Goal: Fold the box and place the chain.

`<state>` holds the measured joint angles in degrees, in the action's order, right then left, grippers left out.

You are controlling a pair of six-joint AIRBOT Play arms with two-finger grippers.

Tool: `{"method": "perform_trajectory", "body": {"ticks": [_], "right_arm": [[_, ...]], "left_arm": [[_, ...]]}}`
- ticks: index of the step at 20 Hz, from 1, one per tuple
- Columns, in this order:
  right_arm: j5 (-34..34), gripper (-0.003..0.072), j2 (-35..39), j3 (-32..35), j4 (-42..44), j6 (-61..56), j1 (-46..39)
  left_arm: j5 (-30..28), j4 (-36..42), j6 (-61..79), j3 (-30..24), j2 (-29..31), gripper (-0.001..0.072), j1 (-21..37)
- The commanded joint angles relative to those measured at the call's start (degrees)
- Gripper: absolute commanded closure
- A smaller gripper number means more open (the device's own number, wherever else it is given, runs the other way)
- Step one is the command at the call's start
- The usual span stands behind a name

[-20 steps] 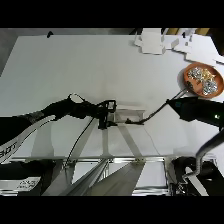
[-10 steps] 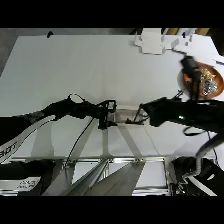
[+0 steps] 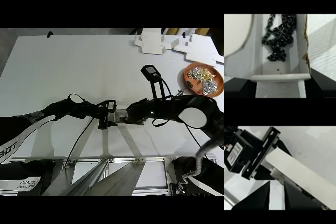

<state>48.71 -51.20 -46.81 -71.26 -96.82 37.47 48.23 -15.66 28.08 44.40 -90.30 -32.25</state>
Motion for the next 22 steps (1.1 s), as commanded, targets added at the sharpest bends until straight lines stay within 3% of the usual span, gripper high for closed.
{"method": "perform_trajectory", "body": {"ticks": [1, 5, 9, 14, 22], "right_arm": [[-1.09, 0.0489, -1.42, -1.09, -1.01, 1.16, 0.24], [1.44, 0.049, -1.42, -7.26, -7.19, 0.63, -1.95], [8.28, 0.049, -1.57, -9.25, -8.04, 0.7, -15.06], [18.18, 0.049, -2.32, -8.83, -14.99, 0.87, -28.33], [9.57, 0.049, -2.58, 3.61, -15.1, 0.63, -31.06]], "left_arm": [[-0.02, 0.0, 0.0, 0.02, 0.02, 0.0556, 0.02], [0.0, 0.0, 0.0, 0.02, 0.02, 0.0556, 0.02], [-0.02, 0.0, 0.0, 0.02, 0.02, 0.0556, 0.02], [0.0, 0.0, 0.0, 0.02, 0.02, 0.0556, 0.02], [0.0, 0.0, 0.0, 0.02, 0.02, 0.0556, 0.02]]}}
